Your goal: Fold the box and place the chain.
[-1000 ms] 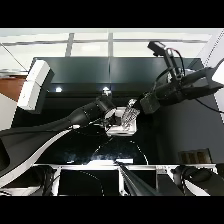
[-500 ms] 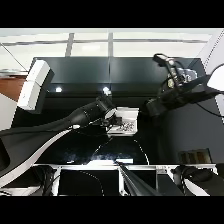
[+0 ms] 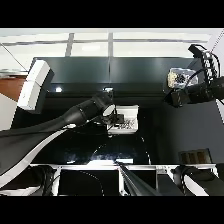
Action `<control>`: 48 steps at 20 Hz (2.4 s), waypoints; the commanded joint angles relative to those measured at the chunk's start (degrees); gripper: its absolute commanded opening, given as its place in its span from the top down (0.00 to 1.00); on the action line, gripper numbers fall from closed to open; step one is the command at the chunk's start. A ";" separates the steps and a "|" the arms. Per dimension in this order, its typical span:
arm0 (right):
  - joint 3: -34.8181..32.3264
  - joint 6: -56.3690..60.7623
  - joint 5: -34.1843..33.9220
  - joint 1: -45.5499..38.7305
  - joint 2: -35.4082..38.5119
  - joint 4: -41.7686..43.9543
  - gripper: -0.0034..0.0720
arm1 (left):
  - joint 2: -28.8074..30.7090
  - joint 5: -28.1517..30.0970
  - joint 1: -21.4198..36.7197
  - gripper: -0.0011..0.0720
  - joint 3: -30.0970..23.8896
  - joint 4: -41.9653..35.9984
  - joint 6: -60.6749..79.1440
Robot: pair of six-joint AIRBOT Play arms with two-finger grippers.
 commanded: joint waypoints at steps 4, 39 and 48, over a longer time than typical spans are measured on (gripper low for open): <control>0.00 0.13 -0.76 -0.66 0.15 -5.64 0.31 | 14.32 -15.54 3.82 0.27 -3.69 10.40 30.12; -0.28 -4.26 -9.53 -0.66 0.09 -11.93 0.02 | 9.64 15.96 26.84 0.01 -32.48 -62.90 145.17; -0.42 -4.24 -9.40 -0.66 -0.33 -11.54 0.02 | 8.44 15.93 24.79 0.01 -31.41 -61.90 144.56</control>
